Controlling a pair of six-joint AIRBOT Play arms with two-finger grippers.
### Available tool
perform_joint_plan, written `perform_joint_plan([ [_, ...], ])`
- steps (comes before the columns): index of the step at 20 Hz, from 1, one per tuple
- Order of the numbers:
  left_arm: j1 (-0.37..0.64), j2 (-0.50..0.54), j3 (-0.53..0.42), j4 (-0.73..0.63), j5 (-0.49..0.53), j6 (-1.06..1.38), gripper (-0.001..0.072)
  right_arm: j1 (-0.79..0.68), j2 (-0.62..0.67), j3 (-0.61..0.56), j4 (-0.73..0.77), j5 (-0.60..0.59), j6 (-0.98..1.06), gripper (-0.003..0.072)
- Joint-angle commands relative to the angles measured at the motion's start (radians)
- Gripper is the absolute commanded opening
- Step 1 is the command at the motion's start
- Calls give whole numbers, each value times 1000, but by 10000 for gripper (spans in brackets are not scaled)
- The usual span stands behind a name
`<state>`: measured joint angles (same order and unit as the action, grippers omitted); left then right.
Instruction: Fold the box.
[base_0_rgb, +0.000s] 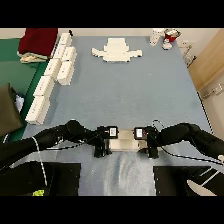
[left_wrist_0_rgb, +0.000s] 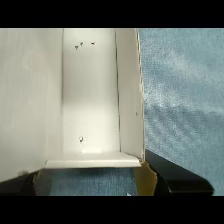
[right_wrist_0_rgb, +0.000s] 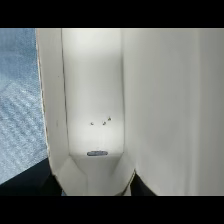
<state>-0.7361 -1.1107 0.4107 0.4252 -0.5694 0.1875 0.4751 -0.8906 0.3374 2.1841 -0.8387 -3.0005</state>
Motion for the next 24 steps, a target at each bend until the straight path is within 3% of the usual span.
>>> perform_joint_plan([
  [1,0,-1,1,0,2,-1,682,1,0,0,0,0,0,500],
  [17,0,-1,1,0,2,-2,677,1,0,0,0,0,0,500],
  [18,0,-1,1,1,2,-2,500,1,0,0,0,0,0,500],
  [19,0,-1,1,1,2,-2,407,1,0,0,0,0,0,500],
  [24,0,-1,1,1,2,-2,435,1,0,0,0,0,0,500],
])
